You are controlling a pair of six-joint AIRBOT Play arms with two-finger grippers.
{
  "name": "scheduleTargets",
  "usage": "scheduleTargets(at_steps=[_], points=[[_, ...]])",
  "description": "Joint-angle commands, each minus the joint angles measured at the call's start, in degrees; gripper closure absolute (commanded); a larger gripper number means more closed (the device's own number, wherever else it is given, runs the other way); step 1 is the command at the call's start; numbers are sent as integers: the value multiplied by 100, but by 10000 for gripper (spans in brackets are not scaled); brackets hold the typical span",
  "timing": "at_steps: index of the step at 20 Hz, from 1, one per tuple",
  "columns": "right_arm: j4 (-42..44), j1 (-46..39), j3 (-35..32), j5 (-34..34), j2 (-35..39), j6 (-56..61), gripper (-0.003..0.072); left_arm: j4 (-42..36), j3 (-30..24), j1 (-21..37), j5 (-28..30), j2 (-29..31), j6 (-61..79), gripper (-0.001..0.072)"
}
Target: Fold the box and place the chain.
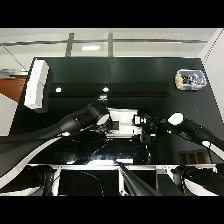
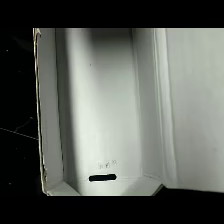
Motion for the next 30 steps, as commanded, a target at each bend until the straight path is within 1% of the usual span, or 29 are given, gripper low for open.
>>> scheduleTargets(at_steps=[1,4,14,15,17,19,20,21,23,25,29,30], points=[[2,2,0,22,-2,0,250,44,22,-52,83,-50,-81,479],[0,2,0,22,-2,0,251,55,28,-52,343,-57,-83,483],[2,2,0,22,-2,0,251,79,33,-52,245,-173,-129,492],[2,2,0,22,-2,0,250,118,35,-52,245,-170,-168,534],[2,2,0,22,-2,0,251,212,50,-52,181,-170,-203,541],[2,0,-2,22,-2,0,250,245,70,-52,125,-179,-212,570],[0,2,-2,22,-2,0,250,243,74,-52,111,-188,-210,620],[2,0,-2,22,-2,0,251,238,81,-52,98,-201,-212,624],[0,2,0,22,-2,0,251,199,85,-55,92,-234,-210,666],[2,2,0,22,-2,0,250,157,94,-55,83,-273,-210,683],[0,0,0,22,-2,0,251,186,168,-52,-72,-284,-208,674],[2,0,-2,22,-2,0,250,210,199,-52,-63,-284,-208,591]])
